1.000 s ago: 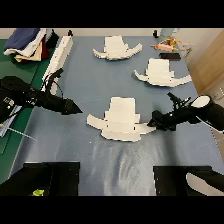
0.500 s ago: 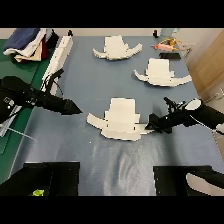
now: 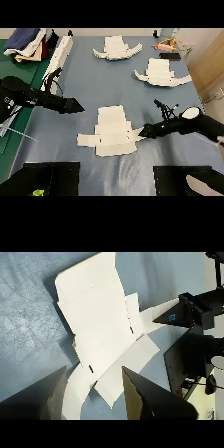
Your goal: Fold the box.
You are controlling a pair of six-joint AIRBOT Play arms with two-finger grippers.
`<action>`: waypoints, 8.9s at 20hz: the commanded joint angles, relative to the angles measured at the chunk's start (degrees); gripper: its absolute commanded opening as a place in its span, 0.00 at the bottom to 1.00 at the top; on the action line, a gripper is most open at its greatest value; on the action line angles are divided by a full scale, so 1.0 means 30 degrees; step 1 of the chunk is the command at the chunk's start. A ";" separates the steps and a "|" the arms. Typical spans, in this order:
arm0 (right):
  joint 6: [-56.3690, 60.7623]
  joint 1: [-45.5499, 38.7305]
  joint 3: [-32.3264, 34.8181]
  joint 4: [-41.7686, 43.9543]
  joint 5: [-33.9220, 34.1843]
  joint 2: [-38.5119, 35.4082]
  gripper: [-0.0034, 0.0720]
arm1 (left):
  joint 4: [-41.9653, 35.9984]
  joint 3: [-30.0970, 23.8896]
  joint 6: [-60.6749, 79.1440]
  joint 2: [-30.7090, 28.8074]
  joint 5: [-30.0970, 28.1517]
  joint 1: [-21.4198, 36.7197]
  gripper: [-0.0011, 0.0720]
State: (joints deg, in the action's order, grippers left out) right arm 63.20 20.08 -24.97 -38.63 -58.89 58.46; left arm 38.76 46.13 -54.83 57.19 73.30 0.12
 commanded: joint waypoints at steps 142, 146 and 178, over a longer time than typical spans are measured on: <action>0.0656 1.5482 -0.0226 -1.6109 0.4065 -0.2841 0.95 | -0.5501 -0.2346 2.0910 0.4845 -0.7402 -1.1118 0.03; 0.5268 1.5482 -0.0459 -1.9547 0.4379 -0.2900 0.91 | -0.5501 -0.2346 2.0903 0.4845 -0.7402 -1.1118 0.03; 0.0612 1.1278 -0.0852 -1.7675 0.3308 -0.5005 0.93 | -0.5501 -0.2346 2.0910 0.4845 -0.7410 -1.1118 0.03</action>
State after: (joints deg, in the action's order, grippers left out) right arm 77.25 58.15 -27.55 -99.79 -49.52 42.50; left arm 22.24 39.11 7.88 71.70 51.07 -33.23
